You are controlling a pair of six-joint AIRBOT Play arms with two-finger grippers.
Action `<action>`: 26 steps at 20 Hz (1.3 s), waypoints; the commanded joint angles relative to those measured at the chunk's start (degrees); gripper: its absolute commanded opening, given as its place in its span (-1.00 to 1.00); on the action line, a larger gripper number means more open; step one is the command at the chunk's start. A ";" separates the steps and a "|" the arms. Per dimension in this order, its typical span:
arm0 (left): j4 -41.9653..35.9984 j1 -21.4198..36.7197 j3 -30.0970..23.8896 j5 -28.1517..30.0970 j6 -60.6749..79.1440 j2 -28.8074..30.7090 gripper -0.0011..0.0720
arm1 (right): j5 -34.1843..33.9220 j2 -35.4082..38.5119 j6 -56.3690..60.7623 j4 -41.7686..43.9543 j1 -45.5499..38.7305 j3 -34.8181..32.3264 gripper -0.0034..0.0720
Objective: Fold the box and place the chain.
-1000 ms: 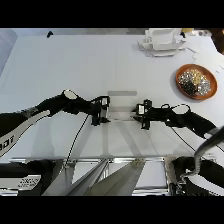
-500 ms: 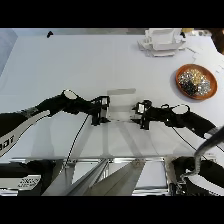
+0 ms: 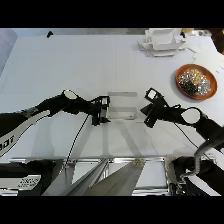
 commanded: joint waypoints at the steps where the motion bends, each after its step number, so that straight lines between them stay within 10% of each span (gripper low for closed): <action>1: 0.02 0.00 -0.02 -0.02 0.02 0.00 -0.78 | -2.89 2.01 37.88 -23.17 -0.02 -0.04 -0.87; 11: 0.02 0.00 -0.02 -0.02 0.02 0.00 -0.78 | -1.79 1.77 54.75 -29.73 -10.08 -0.04 -0.87; 26: 0.02 0.00 -0.02 -0.02 0.02 0.00 -0.78 | 7.37 -10.78 32.35 5.42 -10.95 -0.07 -0.88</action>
